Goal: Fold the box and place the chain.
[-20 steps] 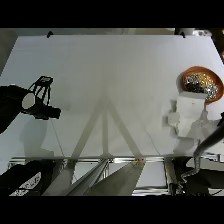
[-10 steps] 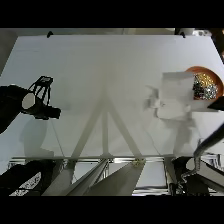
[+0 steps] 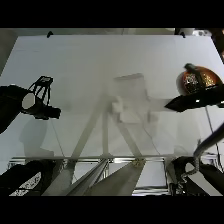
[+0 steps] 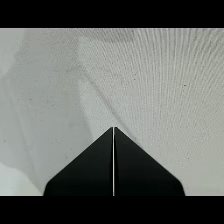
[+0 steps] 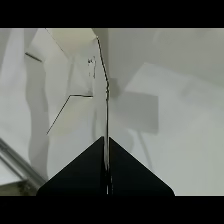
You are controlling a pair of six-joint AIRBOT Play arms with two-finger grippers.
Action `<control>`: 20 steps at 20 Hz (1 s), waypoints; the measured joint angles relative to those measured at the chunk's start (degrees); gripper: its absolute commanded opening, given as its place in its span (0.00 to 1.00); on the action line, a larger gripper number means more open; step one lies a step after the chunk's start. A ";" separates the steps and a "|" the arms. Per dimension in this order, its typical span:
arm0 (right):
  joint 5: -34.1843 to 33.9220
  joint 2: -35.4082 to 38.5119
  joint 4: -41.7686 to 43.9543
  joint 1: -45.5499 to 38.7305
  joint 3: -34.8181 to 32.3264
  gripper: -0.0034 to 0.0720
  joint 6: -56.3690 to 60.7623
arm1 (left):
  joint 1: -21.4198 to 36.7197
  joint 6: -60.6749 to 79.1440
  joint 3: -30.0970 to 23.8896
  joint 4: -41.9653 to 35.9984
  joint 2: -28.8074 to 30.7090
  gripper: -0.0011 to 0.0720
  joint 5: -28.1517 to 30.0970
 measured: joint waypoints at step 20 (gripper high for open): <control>-27.26 0.61 -10.25 29.00 -12.92 0.06 29.88 | -0.02 30.42 -0.02 -23.61 -0.02 0.81 11.26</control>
